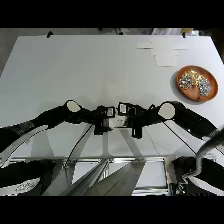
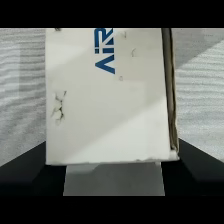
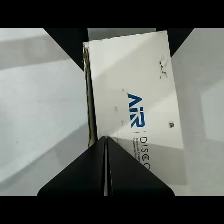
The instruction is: Fold the box and place the chain.
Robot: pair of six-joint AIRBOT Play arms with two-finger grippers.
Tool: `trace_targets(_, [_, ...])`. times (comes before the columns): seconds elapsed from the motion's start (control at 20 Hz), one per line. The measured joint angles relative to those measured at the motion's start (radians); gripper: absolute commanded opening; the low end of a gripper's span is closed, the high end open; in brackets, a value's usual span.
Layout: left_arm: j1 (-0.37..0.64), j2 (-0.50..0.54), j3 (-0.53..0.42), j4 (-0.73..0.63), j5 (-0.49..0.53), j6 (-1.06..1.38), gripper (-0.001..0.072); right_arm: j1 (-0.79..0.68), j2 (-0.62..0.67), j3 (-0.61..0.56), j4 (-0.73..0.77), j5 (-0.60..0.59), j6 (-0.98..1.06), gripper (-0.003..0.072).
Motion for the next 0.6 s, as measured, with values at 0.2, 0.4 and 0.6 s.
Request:
trace_targets(0.2, [0.000,0.000,0.000,0.000,0.000,0.000,0.0211,0.000,-0.026,-0.002,-0.001,0.007,0.025,0.0018])
trace_targets(0.4, [0.000,0.000,0.000,0.000,0.000,0.000,0.0211,0.000,-0.015,-0.003,-0.006,0.003,0.039,0.0018])
trace_targets(0.6, [0.000,0.000,0.000,0.000,0.000,-0.001,0.0211,-0.003,0.059,0.012,-0.041,0.015,0.065,0.0018])
